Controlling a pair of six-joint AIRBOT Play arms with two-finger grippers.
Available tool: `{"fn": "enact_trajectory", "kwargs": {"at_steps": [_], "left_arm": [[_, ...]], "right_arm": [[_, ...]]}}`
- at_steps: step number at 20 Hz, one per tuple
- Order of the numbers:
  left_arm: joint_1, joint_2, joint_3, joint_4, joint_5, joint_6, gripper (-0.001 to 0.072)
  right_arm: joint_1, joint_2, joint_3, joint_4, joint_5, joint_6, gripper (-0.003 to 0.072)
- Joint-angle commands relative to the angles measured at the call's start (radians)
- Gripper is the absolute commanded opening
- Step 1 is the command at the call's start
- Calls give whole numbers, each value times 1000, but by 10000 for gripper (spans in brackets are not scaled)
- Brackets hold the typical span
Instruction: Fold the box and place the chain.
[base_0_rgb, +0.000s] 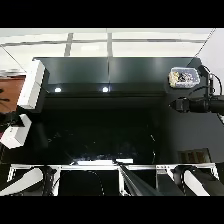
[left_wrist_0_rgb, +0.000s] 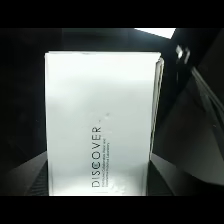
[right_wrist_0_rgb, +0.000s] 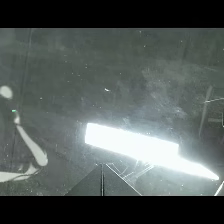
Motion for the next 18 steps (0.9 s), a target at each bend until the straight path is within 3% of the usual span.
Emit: {"fn": "enact_trajectory", "kwargs": {"at_steps": [1,6,11,12,13,14,18], "left_arm": [[91,0,-12,-89,134,212,311],[55,-42,-7,-112,303,287,311],[-8,-119,18,-119,343,303,313],[-20,-129,27,-123,344,293,356],[-32,-129,39,-131,343,293,644],[-47,-126,69,-133,341,269,711],[-121,-104,333,-167,287,123,709]], "right_arm": [[1,0,-1,0,-8,8,16],[1,0,-1,0,-18,49,15],[1,0,-1,0,-22,66,15],[1,0,-1,0,-22,70,16],[1,0,-1,0,-22,70,16],[1,0,-1,0,-22,70,16],[7,0,-1,3,-31,70,16]]}}
